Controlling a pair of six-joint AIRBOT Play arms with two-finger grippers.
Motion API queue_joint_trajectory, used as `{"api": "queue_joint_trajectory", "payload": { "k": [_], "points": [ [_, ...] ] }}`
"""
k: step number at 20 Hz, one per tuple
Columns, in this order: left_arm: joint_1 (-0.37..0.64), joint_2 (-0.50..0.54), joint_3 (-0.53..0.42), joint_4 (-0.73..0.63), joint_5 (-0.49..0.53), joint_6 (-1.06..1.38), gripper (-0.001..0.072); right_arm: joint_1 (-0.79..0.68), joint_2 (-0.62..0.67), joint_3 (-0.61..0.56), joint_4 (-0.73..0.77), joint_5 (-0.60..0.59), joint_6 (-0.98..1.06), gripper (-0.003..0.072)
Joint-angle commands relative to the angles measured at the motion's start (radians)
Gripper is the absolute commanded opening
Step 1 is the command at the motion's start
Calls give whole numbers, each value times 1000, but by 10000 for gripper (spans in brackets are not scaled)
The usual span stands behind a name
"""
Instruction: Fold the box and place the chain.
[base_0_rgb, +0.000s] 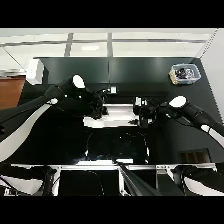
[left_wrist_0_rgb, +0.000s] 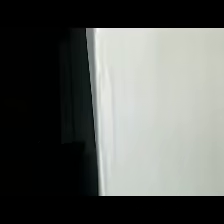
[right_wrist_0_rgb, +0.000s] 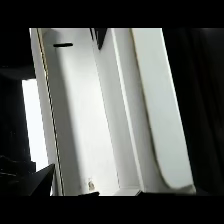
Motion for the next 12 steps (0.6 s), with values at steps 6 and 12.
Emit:
{"api": "queue_joint_trajectory", "payload": {
  "k": [6,12],
  "points": [
    [-28,21,3,48,66,13,17,0,-21,0,-37,8,-53,694],
    [-29,20,3,48,43,-10,19,0,-37,0,-77,-2,-51,693]
  ]
}}
